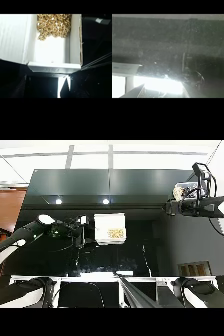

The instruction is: Fold the box and place the chain.

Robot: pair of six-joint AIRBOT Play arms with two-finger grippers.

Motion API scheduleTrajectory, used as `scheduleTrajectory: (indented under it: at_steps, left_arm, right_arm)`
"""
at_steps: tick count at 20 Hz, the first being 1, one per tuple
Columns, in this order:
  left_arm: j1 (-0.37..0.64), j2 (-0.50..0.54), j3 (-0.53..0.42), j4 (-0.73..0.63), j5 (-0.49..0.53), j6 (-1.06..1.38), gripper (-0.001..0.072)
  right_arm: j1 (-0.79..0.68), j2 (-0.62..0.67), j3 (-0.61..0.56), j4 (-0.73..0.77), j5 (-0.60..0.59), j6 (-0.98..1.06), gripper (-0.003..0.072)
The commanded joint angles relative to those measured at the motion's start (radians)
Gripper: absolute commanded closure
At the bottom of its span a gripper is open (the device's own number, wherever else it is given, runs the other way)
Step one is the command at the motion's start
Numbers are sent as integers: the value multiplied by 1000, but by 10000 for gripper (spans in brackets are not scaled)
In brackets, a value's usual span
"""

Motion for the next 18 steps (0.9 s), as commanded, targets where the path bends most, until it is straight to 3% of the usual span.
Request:
scheduleTrajectory:
  at_steps: [1,18]
  left_arm:
    - [-1,-1,1,4,-18,-7,-2]
    - [-59,-1,1,-2,37,-30,-1]
  right_arm:
    - [1,0,0,0,0,0,207]
    - [1,-2,0,12,1,0,208]
